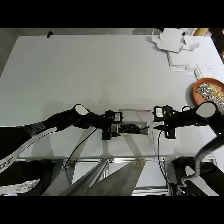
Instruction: Fold the box and place the chain.
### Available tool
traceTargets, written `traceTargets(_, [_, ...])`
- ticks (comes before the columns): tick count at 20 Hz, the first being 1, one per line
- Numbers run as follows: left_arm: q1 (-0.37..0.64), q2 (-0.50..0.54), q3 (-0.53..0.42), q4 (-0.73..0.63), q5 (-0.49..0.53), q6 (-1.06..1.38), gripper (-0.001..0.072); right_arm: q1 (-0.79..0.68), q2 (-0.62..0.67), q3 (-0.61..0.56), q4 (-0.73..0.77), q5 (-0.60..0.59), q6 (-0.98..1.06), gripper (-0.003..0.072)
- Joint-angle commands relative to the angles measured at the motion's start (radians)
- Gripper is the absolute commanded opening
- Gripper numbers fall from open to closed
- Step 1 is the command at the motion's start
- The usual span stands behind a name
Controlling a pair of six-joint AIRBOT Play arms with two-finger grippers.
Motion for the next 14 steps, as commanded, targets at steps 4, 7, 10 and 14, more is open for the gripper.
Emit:
traceTargets(4, [0.0, 0.001, 0.0, 0.0, 0.0, 0.0, 0.0217, 0.023, -0.002, -0.003, 0.011, -0.008, -0.003, 0.0276])
traceTargets(7, [0.0, 0.0, 0.0, 0.0, 0.0, 0.0, 0.0217, 0.023, -0.002, -0.003, 0.054, -0.006, -0.003, 0.0267])
traceTargets(10, [0.0, 0.001, 0.0, 0.0, 0.0, 0.0, 0.0217, 0.023, -0.002, -0.005, 0.097, -0.005, -0.003, 0.0267])
traceTargets(14, [0.0, 0.0, 0.0, 0.0, 0.0, 0.0, 0.0217, 0.023, -0.002, -0.005, 0.067, 0.001, -0.001, 0.0216])
